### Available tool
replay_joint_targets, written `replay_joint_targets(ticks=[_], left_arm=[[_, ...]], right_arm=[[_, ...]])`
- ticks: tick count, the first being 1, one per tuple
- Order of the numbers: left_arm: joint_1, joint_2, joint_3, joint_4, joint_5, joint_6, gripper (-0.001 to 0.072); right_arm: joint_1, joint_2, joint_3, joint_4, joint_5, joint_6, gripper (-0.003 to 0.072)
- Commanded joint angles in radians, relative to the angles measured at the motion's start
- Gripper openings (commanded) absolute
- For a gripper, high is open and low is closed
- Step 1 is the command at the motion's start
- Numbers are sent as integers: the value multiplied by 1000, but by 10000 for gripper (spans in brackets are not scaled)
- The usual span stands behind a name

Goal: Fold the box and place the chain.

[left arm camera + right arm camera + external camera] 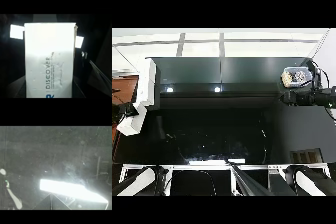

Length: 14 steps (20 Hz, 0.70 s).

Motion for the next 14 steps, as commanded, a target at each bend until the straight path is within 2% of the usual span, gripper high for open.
replay_joint_targets(ticks=[1, 4, 5, 6, 7, 8, 9, 11, 13, 14], left_arm=[[28, -76, -5, -63, 95, 82, 312], [18, -131, 0, -92, 210, 92, 320], [12, -136, 1, -89, 267, 103, 452], [2, -136, 5, -92, 315, 132, 539], [-10, -136, 23, -92, 349, 166, 539], [-22, -136, 49, -92, 369, 183, 593], [-35, -136, 89, -92, 377, 181, 714], [-61, -135, 178, -93, 369, 179, 709], [-90, -135, 270, -93, 320, 171, 695], [-105, -135, 307, -100, 288, 141, 563]], right_arm=[[1, -1, 0, -3, 0, 1, 17], [1, -1, 0, -2, -1, 2, 17], [1, -1, 0, 0, -1, 2, 17], [1, 0, 0, 2, -2, 4, 17], [1, -1, 0, 2, -5, 10, 17], [1, -1, 0, 3, -10, 13, 17], [1, -1, 0, 4, -11, 13, 17], [2, -1, 0, 5, -11, 13, 17], [5, -1, 0, 5, -11, 17, 17], [10, -1, 0, 5, -11, 18, 17]])
